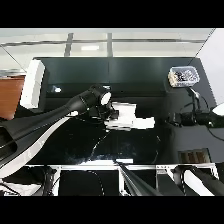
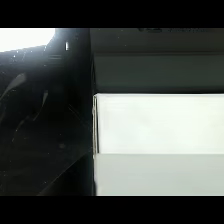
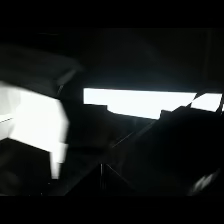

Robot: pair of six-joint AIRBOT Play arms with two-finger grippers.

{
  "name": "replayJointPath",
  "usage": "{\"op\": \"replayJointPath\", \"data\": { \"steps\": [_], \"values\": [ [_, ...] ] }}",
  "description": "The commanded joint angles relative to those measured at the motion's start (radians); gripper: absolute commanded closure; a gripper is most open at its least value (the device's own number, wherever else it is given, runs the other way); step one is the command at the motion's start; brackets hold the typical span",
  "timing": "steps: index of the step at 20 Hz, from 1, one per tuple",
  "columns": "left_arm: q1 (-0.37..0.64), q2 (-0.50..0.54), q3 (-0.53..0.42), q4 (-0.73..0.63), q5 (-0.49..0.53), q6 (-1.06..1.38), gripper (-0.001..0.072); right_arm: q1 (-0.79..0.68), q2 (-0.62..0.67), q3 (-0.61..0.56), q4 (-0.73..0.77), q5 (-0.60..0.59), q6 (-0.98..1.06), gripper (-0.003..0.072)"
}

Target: Fold the box and place the chain.

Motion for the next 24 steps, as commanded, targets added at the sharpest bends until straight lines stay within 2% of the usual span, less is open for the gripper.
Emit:
{"op": "replayJointPath", "data": {
  "steps": [1,4,8,14,19,20,21,22,24],
  "values": [
    [0.000,0.000,0.001,0.000,0.000,0.000,0.0683,-0.057,-0.032,-0.129,0.137,-0.030,0.120,0.0670],
    [0.000,0.000,0.001,0.000,0.000,0.000,0.0683,0.043,-0.132,-0.156,0.298,-0.043,0.028,0.0670],
    [0.000,0.000,0.001,0.000,0.000,0.000,0.0683,0.160,-0.228,-0.148,0.494,-0.123,-0.111,0.0670],
    [0.000,0.000,0.001,0.001,0.001,0.000,0.0683,0.192,-0.237,-0.096,0.505,-0.110,-0.152,0.0669],
    [0.000,0.000,0.001,0.001,0.001,0.000,0.0683,0.191,-0.237,-0.032,0.510,0.003,-0.192,0.0668],
    [0.000,0.000,0.001,0.001,0.001,0.000,0.0683,0.192,-0.237,-0.023,0.521,0.013,-0.191,0.0620],
    [0.000,0.000,0.001,0.001,0.001,0.000,0.0683,0.193,-0.237,-0.018,0.539,0.027,-0.188,0.0309],
    [0.000,0.000,0.001,0.001,0.001,0.000,0.0683,0.197,-0.237,-0.018,0.566,0.042,-0.189,0.0078],
    [0.000,0.000,0.001,0.001,0.001,0.000,0.0683,0.219,-0.236,-0.015,0.587,0.055,-0.189,0.0073]
  ]
}}
